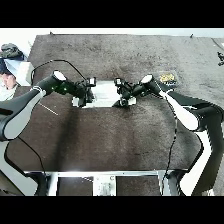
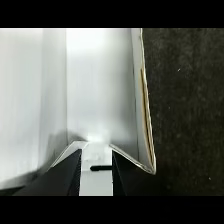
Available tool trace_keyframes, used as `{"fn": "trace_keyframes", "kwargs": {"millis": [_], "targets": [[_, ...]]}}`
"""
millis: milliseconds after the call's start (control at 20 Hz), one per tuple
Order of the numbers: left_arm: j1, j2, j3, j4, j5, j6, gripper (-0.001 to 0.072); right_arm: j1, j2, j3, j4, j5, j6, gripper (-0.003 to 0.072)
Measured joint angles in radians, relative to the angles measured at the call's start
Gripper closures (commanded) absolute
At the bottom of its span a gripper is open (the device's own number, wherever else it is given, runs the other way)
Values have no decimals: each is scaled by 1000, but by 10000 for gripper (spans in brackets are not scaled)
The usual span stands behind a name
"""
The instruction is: Fold the box and place the chain.
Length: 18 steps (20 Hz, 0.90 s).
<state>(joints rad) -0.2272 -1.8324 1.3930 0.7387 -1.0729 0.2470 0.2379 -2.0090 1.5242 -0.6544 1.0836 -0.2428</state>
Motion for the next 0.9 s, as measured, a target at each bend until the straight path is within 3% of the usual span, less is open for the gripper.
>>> {"fn": "trace_keyframes", "kwargs": {"millis": [100,150,300,350,500,550,650,700,800,900], "targets": [[0,-6,0,-26,-2,9,488,0,0,0,0,0,0,248],[0,-8,0,-37,-6,15,327,0,0,0,0,0,0,248],[0,-11,0,-56,-13,19,236,0,0,0,0,0,0,248],[0,-11,0,-58,-15,19,22,0,0,0,0,0,0,248],[0,-12,1,-63,-16,14,1,0,0,0,0,0,0,248],[0,-12,1,-63,-16,10,20,0,0,0,0,0,0,248],[0,-12,1,-63,-15,-2,442,0,0,0,0,0,0,248],[-1,-13,1,-57,-11,-3,535,0,0,0,0,0,0,248],[-1,-13,0,-31,-31,-11,697,0,0,0,0,0,0,248],[-1,-13,0,11,-59,-30,698,0,0,0,0,0,0,248]]}}
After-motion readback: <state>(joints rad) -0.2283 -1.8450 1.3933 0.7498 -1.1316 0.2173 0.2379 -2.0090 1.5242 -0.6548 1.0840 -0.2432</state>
